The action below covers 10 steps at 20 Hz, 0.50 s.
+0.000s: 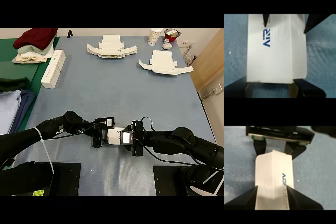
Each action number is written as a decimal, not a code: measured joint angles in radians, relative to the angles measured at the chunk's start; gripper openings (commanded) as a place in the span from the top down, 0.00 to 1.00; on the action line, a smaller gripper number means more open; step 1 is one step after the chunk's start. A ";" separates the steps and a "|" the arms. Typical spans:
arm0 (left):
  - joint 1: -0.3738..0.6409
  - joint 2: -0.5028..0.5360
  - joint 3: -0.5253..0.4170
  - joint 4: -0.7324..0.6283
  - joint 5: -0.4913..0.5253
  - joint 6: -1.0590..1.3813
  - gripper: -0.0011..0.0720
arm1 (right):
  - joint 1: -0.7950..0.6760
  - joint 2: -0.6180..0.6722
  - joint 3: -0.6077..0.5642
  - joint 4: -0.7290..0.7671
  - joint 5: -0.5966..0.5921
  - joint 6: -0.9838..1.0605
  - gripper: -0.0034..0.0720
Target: Fold the box.
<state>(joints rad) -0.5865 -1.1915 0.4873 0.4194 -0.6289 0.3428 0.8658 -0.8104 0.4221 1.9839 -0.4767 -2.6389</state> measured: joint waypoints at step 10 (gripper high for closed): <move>0.000 0.000 0.000 0.000 0.001 0.000 0.36 | 0.006 0.018 0.028 -0.063 0.018 -0.011 0.41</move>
